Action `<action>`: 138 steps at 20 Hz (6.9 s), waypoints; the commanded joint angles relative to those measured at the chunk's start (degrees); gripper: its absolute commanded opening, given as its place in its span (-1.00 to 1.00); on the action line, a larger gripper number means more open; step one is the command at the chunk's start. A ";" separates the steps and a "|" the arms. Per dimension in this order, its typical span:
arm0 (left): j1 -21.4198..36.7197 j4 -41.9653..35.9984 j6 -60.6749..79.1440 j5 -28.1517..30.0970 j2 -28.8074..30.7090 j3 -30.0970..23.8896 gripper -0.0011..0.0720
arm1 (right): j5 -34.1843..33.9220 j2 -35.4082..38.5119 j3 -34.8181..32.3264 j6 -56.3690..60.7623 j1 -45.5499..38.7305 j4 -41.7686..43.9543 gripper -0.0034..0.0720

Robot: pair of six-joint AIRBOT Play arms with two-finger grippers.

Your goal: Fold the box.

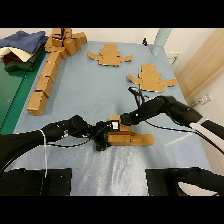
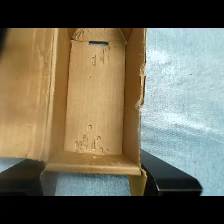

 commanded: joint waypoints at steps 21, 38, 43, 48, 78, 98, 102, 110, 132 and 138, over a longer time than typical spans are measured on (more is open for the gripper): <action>0.02 0.00 0.00 0.00 -0.02 0.02 -0.01 | 2.43 21.22 -19.34 -53.13 0.87 -8.15 0.71; 0.02 0.00 0.00 0.00 -0.02 0.02 -0.01 | 6.91 18.36 -19.50 -56.19 6.64 -2.69 0.46; 0.02 0.00 0.00 0.00 -0.02 0.02 -0.01 | 7.30 17.97 -20.28 -58.07 7.39 -0.87 0.82; 0.02 0.00 0.00 0.00 -0.02 0.02 -0.01 | 6.45 18.14 -20.26 -55.95 7.50 -3.37 0.81; 0.02 0.00 0.00 0.00 -0.02 0.02 -0.01 | -9.07 22.23 -21.42 8.22 -11.32 -6.86 -0.90; 0.02 0.00 0.00 0.00 -0.02 0.02 -0.01 | -6.71 13.53 -14.62 -1.01 -6.03 8.35 0.25; 0.02 0.00 0.00 0.00 -0.02 0.02 -0.01 | -2.14 12.72 -14.16 5.03 -1.57 5.51 0.26; 0.02 0.00 0.00 0.00 -0.02 0.02 -0.01 | -2.38 10.99 -11.10 32.04 10.14 -16.15 0.25; 0.02 0.00 0.00 0.00 -0.02 0.02 -0.01 | -13.90 -5.75 0.31 54.47 20.39 -29.22 -0.90; 0.02 0.00 0.00 0.00 -0.02 0.02 -0.01 | -13.94 -5.68 0.33 54.38 20.39 -28.70 0.11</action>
